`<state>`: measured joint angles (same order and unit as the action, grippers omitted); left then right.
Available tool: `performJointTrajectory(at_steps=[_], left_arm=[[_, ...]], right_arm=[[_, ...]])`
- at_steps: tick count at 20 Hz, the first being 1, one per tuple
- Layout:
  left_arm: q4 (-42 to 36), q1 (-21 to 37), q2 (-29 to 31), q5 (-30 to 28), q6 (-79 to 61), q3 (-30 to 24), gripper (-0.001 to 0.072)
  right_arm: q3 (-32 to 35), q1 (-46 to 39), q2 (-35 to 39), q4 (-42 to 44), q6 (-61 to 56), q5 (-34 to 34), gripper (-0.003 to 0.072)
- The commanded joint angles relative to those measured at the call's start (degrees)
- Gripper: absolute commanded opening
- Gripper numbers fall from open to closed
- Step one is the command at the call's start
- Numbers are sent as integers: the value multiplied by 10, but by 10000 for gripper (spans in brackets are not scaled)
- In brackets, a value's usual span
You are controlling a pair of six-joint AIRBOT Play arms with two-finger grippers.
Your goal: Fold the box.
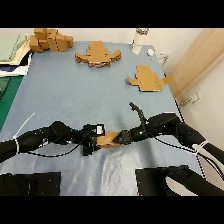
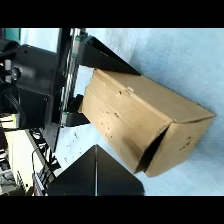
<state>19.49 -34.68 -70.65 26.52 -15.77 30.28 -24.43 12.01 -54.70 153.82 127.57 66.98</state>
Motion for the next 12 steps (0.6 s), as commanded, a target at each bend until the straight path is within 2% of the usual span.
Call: performJointTrajectory(at_steps=[1, 12], left_arm=[[0, 0, 0, 0, 0, 0, 422], [0, 0, 0, 0, 0, 0, 423]], right_arm=[[12, -2, -3, -15, -1, -6, 0], [16, -2, -10, -7, 0, -25, -1]])
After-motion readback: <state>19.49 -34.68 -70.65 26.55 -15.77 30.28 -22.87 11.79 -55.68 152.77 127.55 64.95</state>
